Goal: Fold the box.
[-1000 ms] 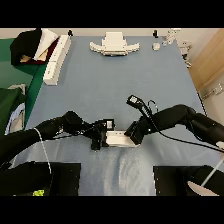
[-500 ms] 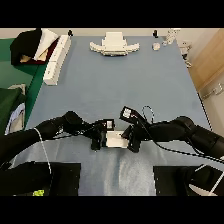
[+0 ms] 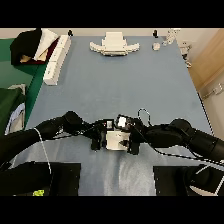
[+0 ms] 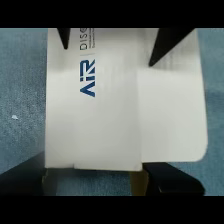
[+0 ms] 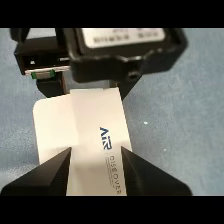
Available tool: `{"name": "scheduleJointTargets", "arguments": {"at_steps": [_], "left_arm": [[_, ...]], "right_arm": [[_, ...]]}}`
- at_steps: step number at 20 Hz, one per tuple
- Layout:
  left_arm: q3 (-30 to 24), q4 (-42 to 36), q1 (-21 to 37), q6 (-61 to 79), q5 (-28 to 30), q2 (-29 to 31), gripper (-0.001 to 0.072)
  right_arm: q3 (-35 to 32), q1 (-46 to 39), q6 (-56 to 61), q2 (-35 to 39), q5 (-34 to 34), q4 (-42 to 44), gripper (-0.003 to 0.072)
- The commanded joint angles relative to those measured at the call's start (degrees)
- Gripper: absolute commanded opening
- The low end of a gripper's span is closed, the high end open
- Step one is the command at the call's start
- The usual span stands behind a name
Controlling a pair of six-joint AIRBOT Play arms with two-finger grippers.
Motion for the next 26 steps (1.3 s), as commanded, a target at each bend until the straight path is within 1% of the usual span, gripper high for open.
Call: {"name": "scheduleJointTargets", "arguments": {"at_steps": [1, 6, 7, 8, 10, 13, 15, 18, 20, 24, 26], "left_arm": [[0.0, 0.0, 0.0, 0.0, 0.0, 0.0, 0.0460], [0.0, 0.0, 0.0, 0.0, 0.0, 0.0, 0.0460], [0.0, 0.0, 0.0, 0.0, 0.0, 0.0, 0.0460], [0.0, 0.0, 0.0, 0.0, 0.0, 0.0, 0.0459], [0.0, 0.0, 0.0, 0.0, 0.0, 0.0, 0.0460], [0.0, 0.0, 0.0, 0.0, 0.0, 0.0, 0.0460], [0.0, 0.0, 0.0, 0.0, 0.0, 0.0, 0.0460], [0.0, 0.0, 0.0, 0.0, 0.0, 0.0, 0.0460], [0.0, 0.0, 0.0, 0.0, 0.0, 0.0, 0.0460], [0.0, 0.0, 0.0, 0.0, 0.0, 0.0, 0.0460], [0.0, 0.0, 0.0, 0.0, 0.0, 0.0, 0.0460]], "right_arm": [[0.9, 0.2, -1.0, 0.3, -0.2, -1.6, 0.0507], [2.6, 0.2, -3.7, 0.8, -1.6, -2.5, 0.0512], [2.6, 0.2, -4.3, 0.8, -2.6, -2.5, 0.0537], [2.6, 0.2, -4.5, 0.8, -3.6, -2.5, 0.0634], [2.6, 0.2, -4.5, 0.8, -5.0, -2.8, 0.0635], [2.6, 0.2, -4.5, 0.8, -5.2, -3.9, 0.0635], [2.6, 0.3, -4.3, 1.0, -5.3, -5.1, 0.0615], [2.2, 3.1, -1.2, 3.3, -5.6, -9.7, 0.0614], [0.5, 5.4, 0.3, 5.0, -4.3, -11.3, 0.0614], [-4.3, 6.6, 0.2, 5.0, 5.5, -15.3, 0.0614], [-4.6, 6.6, 0.2, 3.7, 7.6, -16.8, 0.0614]]}}
